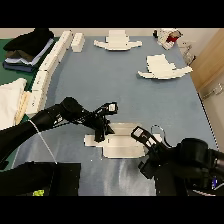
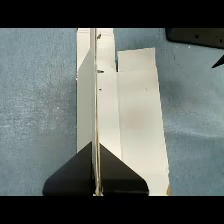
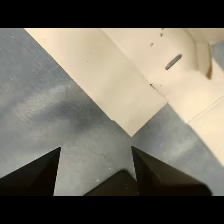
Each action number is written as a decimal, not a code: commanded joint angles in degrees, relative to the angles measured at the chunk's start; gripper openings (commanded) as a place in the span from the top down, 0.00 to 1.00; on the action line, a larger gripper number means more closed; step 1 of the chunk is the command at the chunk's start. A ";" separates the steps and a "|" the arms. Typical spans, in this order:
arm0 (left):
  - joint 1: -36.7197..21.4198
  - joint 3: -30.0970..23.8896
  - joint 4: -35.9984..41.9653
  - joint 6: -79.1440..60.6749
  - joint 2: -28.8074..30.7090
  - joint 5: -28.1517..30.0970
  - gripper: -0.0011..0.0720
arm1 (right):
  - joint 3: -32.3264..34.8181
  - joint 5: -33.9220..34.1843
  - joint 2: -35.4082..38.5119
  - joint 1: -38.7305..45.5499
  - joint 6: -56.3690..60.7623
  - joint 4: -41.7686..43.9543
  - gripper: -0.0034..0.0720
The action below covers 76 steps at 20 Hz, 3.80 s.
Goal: Fold the box.
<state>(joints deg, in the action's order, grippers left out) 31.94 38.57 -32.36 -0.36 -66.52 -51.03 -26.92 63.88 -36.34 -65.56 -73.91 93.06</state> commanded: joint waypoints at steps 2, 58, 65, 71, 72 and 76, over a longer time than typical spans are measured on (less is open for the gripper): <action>0.00 0.00 0.00 -0.02 0.04 0.02 0.97 | 0.74 -8.44 -6.14 -6.34 -3.54 -12.68 0.07; 0.00 0.00 0.00 -0.02 0.04 0.02 0.97 | 1.77 -10.49 -11.17 41.64 -93.04 31.45 0.00; 0.00 0.00 0.00 -0.02 0.04 0.00 0.97 | 1.88 -13.03 -15.76 40.02 -96.00 33.03 0.01; 0.00 0.00 0.00 -0.02 0.04 0.00 0.97 | 1.90 -15.85 -19.43 39.28 -98.07 33.20 0.10; 0.00 0.00 0.00 -0.02 0.04 0.02 0.97 | 1.90 -15.85 -19.82 39.28 -98.05 33.22 0.10; 0.00 0.00 0.00 -0.02 0.04 0.02 0.97 | 3.21 -16.04 -19.89 39.26 -98.05 33.27 0.10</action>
<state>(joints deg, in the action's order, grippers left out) 31.94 38.57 -32.36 -0.36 -66.52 -51.03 -24.47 48.18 -55.81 -26.28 -171.78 126.28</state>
